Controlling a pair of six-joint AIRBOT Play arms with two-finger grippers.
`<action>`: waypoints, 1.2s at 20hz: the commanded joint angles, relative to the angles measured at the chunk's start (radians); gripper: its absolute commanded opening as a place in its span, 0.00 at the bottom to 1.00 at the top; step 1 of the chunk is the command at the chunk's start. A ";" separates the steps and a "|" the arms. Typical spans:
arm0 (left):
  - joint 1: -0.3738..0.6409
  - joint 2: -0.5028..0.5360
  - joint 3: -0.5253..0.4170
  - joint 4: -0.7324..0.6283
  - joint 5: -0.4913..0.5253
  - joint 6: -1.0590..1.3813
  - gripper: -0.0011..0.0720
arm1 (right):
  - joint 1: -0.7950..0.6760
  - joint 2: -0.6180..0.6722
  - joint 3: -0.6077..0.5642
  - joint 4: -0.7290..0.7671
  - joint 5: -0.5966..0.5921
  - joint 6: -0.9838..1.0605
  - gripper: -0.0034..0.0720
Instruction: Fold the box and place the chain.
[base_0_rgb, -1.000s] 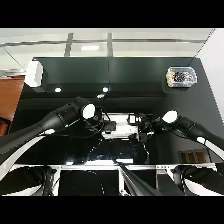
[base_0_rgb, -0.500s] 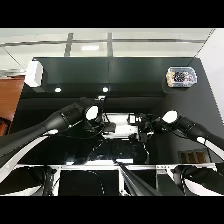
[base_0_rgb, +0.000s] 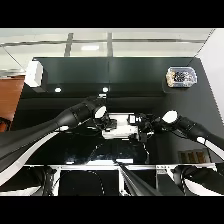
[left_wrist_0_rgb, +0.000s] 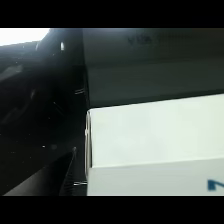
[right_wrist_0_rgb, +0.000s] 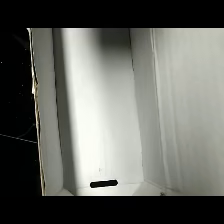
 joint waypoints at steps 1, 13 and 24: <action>-0.026 -0.010 0.008 0.040 0.010 -0.047 0.47 | 0.001 0.000 -0.001 0.000 0.000 0.000 0.59; -0.072 -0.010 0.009 0.115 -0.021 -0.112 0.05 | 0.001 0.000 -0.001 0.000 0.000 0.000 0.59; -0.059 -0.010 0.011 0.104 -0.018 -0.184 0.31 | 0.001 0.000 -0.001 0.000 0.001 0.000 0.59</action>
